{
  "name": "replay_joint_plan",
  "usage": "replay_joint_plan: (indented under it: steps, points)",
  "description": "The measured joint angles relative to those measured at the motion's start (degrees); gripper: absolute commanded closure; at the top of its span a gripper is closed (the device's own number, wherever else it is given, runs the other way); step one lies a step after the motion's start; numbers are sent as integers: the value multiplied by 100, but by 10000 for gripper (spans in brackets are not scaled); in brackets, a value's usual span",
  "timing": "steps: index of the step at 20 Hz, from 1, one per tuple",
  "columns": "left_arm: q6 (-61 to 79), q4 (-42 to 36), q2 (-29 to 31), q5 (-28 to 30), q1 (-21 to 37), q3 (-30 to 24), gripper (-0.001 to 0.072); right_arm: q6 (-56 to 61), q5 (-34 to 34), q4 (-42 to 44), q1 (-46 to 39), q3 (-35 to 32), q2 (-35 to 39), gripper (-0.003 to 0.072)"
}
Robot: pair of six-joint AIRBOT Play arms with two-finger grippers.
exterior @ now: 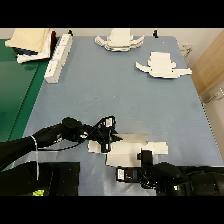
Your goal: Fold the box.
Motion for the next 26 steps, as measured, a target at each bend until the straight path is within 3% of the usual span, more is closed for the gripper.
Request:
replay_joint_plan:
  steps: [10, 16, 17, 18, 26]
  points:
    - [0, -17, 0, 7, 0, 0, 693, 664, 424, -686, -2, 313, 144, 98]
    - [0, -22, 0, 17, 0, 0, 693, 2597, 905, -1202, -299, 380, 210, 95]
    - [0, -24, 0, 22, 0, 0, 693, 2868, 946, -1224, -337, 385, 214, 88]
    - [0, -24, 0, 20, 0, 0, 693, 3097, 992, -1235, -365, 387, 214, -34]
    - [0, -22, -2, 2, 0, 0, 693, 3672, 1429, -1178, -446, 402, 216, -34]
